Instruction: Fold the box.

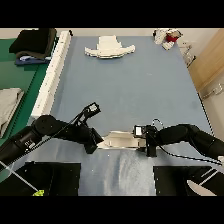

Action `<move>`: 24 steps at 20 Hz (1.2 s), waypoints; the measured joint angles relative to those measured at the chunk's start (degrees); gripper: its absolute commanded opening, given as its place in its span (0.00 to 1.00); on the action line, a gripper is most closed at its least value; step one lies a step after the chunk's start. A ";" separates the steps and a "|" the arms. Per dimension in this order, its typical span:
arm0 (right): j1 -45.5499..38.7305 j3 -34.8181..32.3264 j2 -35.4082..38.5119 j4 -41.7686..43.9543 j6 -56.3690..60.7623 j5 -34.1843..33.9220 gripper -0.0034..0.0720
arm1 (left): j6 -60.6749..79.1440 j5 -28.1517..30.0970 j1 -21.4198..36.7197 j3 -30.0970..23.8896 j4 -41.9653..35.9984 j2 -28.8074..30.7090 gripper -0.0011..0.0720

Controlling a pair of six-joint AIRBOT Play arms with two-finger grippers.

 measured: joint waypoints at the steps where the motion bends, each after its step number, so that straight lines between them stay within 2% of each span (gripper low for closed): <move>1: -0.02 0.00 0.00 0.00 0.00 0.00 0.73 | -3.43 -1.33 -1.57 0.00 -0.83 -0.11 0.03; 4: 0.00 0.00 0.00 0.00 0.00 -0.02 0.73 | -10.49 1.03 -7.54 1.22 -6.21 -3.52 0.03; 7: -0.02 0.00 -0.02 0.00 -0.02 -0.04 0.73 | -13.42 5.27 -9.57 6.10 -10.97 -9.57 0.03; 10: -0.02 0.00 0.00 -0.02 -0.02 -0.04 0.73 | -14.80 7.43 -7.61 12.63 -13.22 -16.98 0.03; 13: -0.02 0.00 0.00 0.00 -0.02 -0.07 0.73 | -16.17 7.89 -4.37 16.55 -14.01 -23.71 0.03; 19: -0.04 0.00 0.00 0.00 -0.02 -0.04 0.73 | -18.16 7.85 -1.42 18.73 -14.25 -34.25 0.03; 24: -0.04 0.00 0.00 0.00 -0.02 -0.02 0.73 | -19.19 7.74 -0.98 18.97 -14.32 -37.90 0.03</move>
